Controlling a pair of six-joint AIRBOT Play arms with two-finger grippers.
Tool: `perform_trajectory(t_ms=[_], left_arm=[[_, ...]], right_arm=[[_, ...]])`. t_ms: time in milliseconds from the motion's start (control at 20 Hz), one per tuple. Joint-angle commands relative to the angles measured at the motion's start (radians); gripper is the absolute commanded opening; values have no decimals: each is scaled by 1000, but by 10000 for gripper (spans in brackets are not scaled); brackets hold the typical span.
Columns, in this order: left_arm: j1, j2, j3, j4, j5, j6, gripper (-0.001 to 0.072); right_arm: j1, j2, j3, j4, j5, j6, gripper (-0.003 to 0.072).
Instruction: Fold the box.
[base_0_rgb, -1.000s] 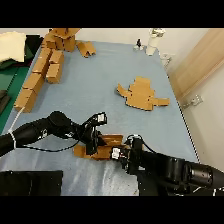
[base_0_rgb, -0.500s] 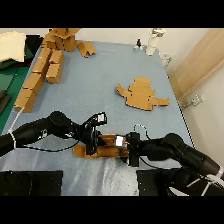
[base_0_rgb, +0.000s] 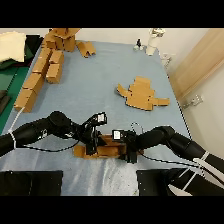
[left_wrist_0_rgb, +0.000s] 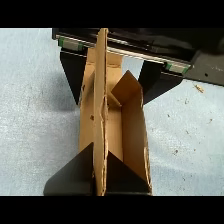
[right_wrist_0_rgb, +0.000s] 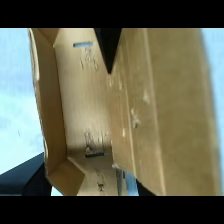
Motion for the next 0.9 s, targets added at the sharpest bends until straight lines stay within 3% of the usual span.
perform_trajectory(t_ms=[0,650,750,850], left_arm=[[0,1,1,0,1,0,15],[0,1,1,0,1,0,15],[0,1,1,0,1,0,15],[0,1,1,0,1,0,15]], right_arm=[[-5,-11,3,-18,-16,-13,707],[-2,-46,1,18,45,-39,672],[-2,-50,-4,19,40,-55,600],[-2,-52,-11,25,37,-66,577]])
